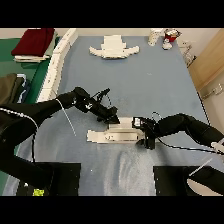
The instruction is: Fold the box.
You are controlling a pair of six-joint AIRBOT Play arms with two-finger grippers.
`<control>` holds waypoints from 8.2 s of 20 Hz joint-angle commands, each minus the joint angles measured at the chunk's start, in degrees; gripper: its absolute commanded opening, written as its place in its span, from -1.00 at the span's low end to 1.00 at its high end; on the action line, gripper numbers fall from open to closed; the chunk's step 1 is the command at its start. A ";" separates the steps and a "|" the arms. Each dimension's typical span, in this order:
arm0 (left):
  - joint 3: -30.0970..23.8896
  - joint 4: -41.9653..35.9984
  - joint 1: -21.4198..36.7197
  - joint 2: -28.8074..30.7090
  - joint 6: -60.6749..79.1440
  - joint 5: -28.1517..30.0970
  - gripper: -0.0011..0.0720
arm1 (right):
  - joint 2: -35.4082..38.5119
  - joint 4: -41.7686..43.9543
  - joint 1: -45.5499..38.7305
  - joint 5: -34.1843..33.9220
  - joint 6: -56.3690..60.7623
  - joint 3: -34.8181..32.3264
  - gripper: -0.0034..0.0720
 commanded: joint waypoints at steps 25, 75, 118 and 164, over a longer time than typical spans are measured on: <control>-17.99 30.25 -6.60 47.54 23.04 3.98 -0.93 | -0.04 0.02 -0.02 0.00 0.00 0.02 0.44; -23.47 3.85 -9.75 24.57 70.97 20.11 0.35 | -0.04 0.02 -0.02 0.00 0.00 0.02 0.44; -23.58 34.84 26.05 34.84 -7.10 -2.67 -0.94 | -0.04 0.02 -0.02 -0.09 0.00 0.02 0.44; -14.69 24.59 -9.20 24.98 -22.75 10.36 0.33 | -0.04 0.02 -0.02 -0.07 0.00 0.02 0.44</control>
